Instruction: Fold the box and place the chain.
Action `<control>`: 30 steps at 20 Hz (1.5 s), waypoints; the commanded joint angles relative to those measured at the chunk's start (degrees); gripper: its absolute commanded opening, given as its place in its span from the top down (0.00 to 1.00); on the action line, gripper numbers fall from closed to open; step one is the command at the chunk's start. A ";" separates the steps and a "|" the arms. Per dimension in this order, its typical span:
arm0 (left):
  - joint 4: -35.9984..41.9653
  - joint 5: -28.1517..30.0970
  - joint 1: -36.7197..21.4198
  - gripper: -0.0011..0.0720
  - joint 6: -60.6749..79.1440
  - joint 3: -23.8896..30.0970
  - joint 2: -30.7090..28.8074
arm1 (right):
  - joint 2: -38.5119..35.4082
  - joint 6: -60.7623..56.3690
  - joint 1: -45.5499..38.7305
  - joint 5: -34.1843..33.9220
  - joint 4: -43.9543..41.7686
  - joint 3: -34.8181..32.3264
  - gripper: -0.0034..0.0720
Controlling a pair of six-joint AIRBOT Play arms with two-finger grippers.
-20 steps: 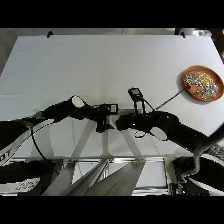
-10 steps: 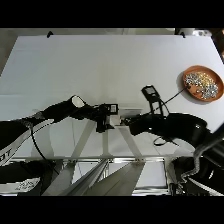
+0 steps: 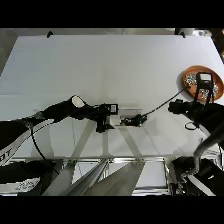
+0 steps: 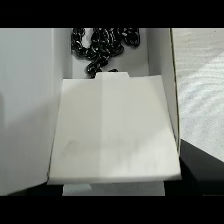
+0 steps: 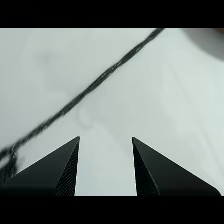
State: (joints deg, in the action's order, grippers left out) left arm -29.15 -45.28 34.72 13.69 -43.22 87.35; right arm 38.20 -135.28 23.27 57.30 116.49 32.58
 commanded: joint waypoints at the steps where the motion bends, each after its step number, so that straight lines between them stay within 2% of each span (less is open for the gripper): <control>1: -0.02 0.00 0.00 0.46 0.00 0.02 0.00 | 8.46 -4.98 -13.81 -11.76 0.11 -0.33 0.45; 5: -0.02 0.02 0.00 0.46 0.00 0.02 0.00 | 22.71 -8.98 -24.13 -24.04 -0.81 -0.28 0.46; 10: -0.02 0.02 0.00 0.46 0.00 0.02 0.00 | 30.14 -12.13 -29.73 -42.34 -1.18 0.28 0.49; 14: -0.02 0.02 0.02 0.46 0.00 0.02 0.00 | 36.39 -11.91 -29.81 -40.48 -1.64 4.20 0.51; 16: -0.02 0.00 0.02 0.46 0.00 0.02 0.00 | 37.42 -11.96 -29.81 -43.30 -1.64 4.79 0.53; 22: -0.02 0.00 0.00 0.46 0.00 0.02 0.00 | 40.65 -14.32 -29.83 -43.10 -1.75 7.56 0.53; 24: -0.02 0.00 0.02 0.46 0.00 0.02 0.00 | 41.18 -14.45 -29.83 -41.51 -1.79 7.65 0.64; 27: -0.02 0.02 0.00 0.46 0.00 0.02 0.00 | 41.18 -14.27 -29.83 -38.62 -0.90 7.65 0.64; 28: -0.02 0.02 0.00 0.46 0.00 0.02 0.00 | 41.18 -14.19 -29.83 -38.47 -0.66 7.65 0.70; 30: -0.02 0.02 0.00 0.46 0.00 0.02 0.00 | 41.18 -12.94 -29.83 -38.97 -0.72 7.65 0.93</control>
State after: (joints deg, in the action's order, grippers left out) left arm -29.17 -45.28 34.72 13.69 -43.22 87.35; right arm 79.20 -149.23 -6.55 17.58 115.37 40.10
